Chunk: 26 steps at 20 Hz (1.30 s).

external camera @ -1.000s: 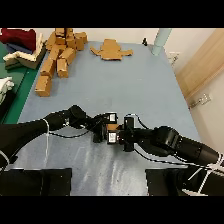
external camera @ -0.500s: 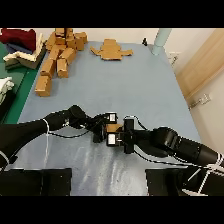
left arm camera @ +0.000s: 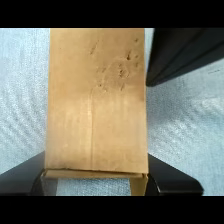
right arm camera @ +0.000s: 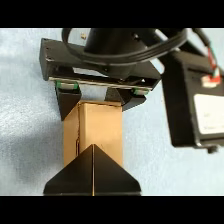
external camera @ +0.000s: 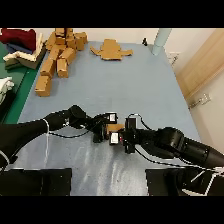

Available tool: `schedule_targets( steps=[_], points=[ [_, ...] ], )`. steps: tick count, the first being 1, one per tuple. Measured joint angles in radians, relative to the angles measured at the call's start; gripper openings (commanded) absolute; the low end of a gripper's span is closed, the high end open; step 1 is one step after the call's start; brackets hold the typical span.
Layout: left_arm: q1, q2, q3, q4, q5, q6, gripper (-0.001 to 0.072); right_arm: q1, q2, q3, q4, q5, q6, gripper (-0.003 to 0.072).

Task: Fold the box.

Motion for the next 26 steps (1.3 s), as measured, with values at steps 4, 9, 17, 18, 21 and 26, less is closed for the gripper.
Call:
schedule_targets(
  steps=[4,9,17,18,21,26],
  points=[
    [0.0,0.0,0.0,0.0,0.0,0.0,0.04,0.0,-0.016,0.0,0.0,0.0,0.01,0.0004],
    [0.0,0.0,0.0,0.0,0.0,0.0,0.04,0.0,-0.045,0.0,0.001,0.0,0.013,0.0004],
    [0.0,0.0,0.0,0.0,0.0,0.0,0.04,0.0,-0.072,0.0,0.003,0.0,0.014,0.0004],
    [0.0,0.0,0.0,0.0,0.0,0.0,0.04,0.0,-0.075,0.0,0.003,0.0,0.014,0.0004],
    [0.0,0.0,0.0,0.0,0.0,0.0,0.0401,0.0,-0.083,0.0,0.003,0.001,0.014,0.0004],
    [0.0,0.0,0.0,0.0,0.0,0.0,0.04,0.0,-0.087,0.0,0.003,0.0,0.014,0.0004]
  ],
)
